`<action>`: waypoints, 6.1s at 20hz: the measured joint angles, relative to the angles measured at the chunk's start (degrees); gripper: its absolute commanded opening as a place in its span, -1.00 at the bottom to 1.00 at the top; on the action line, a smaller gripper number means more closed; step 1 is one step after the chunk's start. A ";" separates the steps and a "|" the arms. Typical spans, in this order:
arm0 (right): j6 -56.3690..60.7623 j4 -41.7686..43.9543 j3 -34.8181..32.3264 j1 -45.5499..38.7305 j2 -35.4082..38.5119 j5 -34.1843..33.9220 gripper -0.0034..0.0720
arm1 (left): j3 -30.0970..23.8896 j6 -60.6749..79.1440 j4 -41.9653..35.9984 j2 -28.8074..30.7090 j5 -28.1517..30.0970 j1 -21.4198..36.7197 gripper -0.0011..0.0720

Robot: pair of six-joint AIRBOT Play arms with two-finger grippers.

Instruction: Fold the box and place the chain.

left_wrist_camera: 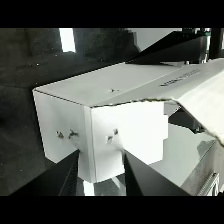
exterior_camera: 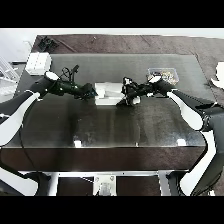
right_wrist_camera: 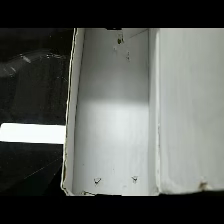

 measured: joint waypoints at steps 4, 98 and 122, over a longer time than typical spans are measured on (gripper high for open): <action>0.00 0.00 0.00 0.00 0.00 0.00 0.41 | 2.64 -5.16 6.01 0.00 -0.13 -1.57 -0.06; 0.00 -0.02 0.00 0.02 0.00 0.00 0.41 | 40.92 -41.92 50.93 -19.63 -23.91 -16.57 0.37; 0.02 0.04 -0.02 0.09 0.00 -0.07 0.41 | 42.29 -42.80 52.70 -19.98 -26.08 -17.38 -0.91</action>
